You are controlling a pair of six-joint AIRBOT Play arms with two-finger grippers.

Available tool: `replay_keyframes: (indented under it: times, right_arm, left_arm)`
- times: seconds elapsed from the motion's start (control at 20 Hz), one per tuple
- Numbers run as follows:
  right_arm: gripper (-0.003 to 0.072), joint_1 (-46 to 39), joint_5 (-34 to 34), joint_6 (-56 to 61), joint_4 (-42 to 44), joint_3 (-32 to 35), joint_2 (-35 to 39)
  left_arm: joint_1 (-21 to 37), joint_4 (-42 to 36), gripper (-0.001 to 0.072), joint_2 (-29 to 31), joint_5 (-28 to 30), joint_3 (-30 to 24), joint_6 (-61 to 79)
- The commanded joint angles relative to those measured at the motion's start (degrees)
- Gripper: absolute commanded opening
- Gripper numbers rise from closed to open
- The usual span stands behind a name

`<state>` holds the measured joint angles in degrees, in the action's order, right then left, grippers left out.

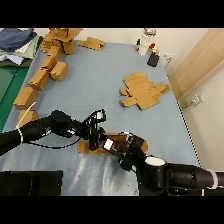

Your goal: Fold the box.

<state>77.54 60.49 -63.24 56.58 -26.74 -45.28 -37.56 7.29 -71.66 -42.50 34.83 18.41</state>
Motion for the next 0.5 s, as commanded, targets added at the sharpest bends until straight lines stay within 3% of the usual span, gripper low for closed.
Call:
replay_keyframes:
  times: [0.0,0.2,0.45]
  right_arm:
    - [0.072,-6.58,-4.94,-13.2,6.51,2.93,6.56]
    - [0.072,-17.84,-12.87,-33.18,18.75,4.85,8.31]
    - [0.072,-31.08,-16.02,-55.19,32.22,4.92,8.55]
  left_arm:
    - [0.02,0.0,0.0012,-0.02,0.0,-0.02,0.0]
    - [0.02,0.0,0.0013,-0.02,0.0,0.0,0.0]
    - [0.04,0.0,0.0013,-0.02,-0.02,0.0,0.0]
